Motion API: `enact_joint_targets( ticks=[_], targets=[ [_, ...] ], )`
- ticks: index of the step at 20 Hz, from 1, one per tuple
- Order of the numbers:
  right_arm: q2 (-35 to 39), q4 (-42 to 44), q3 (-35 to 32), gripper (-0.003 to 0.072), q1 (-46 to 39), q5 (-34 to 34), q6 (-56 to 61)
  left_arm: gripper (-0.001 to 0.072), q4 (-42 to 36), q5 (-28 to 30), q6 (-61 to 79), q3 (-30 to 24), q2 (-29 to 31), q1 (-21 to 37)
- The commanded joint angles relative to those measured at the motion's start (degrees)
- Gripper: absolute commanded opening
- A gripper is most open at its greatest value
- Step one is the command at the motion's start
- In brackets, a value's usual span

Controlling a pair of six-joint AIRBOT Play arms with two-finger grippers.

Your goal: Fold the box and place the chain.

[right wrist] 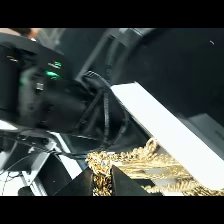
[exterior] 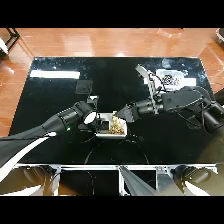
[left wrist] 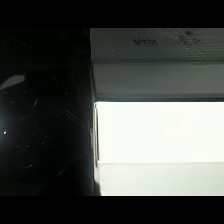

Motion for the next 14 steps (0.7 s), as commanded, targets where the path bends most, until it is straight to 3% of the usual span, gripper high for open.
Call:
enact_joint_targets(
  ticks=[1,2,3,4,9,10,11,12,13,14],
  targets=[
    [-1.6,-2.1,0.0,0.0021,0.5,0.2,2.8,0.0021,0.0,0.0,0.0,0.0,0.0,0.0],
    [-2.3,-2.1,0.0,0.0058,1.1,0.2,2.8,0.0021,0.0,0.0,0.0,0.0,0.0,0.0],
    [-2.9,-2.1,0.0,0.0390,1.6,-0.1,3.3,0.0021,0.0,0.0,0.0,0.0,0.0,0.0],
    [-2.9,-2.3,0.0,0.0597,1.3,-1.0,3.3,0.0021,0.0,0.0,0.0,0.0,0.0,0.0],
    [4.5,-4.8,0.0,0.0596,-13.9,-16.4,3.3,0.0022,0.0,0.0,0.0,0.1,0.0,0.0],
    [7.0,-7.8,0.0,0.0597,-18.5,-20.2,3.4,0.0059,0.0,-0.3,0.0,0.2,0.0,0.0],
    [8.9,-11.3,0.0,0.0598,-22.2,-23.1,3.4,0.0247,0.0,-1.2,0.0,0.8,0.0,0.0],
    [10.5,-14.9,0.0,0.0617,-25.4,-25.6,3.4,0.0526,0.0,-2.2,1.1,1.8,0.1,0.0],
    [11.5,-17.3,0.0,0.0616,-27.8,-26.8,3.4,0.0642,0.1,-3.9,2.9,3.2,0.2,0.0],
    [12.0,-18.5,0.0,0.0617,-29.3,-27.1,3.4,0.0642,0.2,-5.8,5.6,4.8,0.4,0.0]
  ],
)
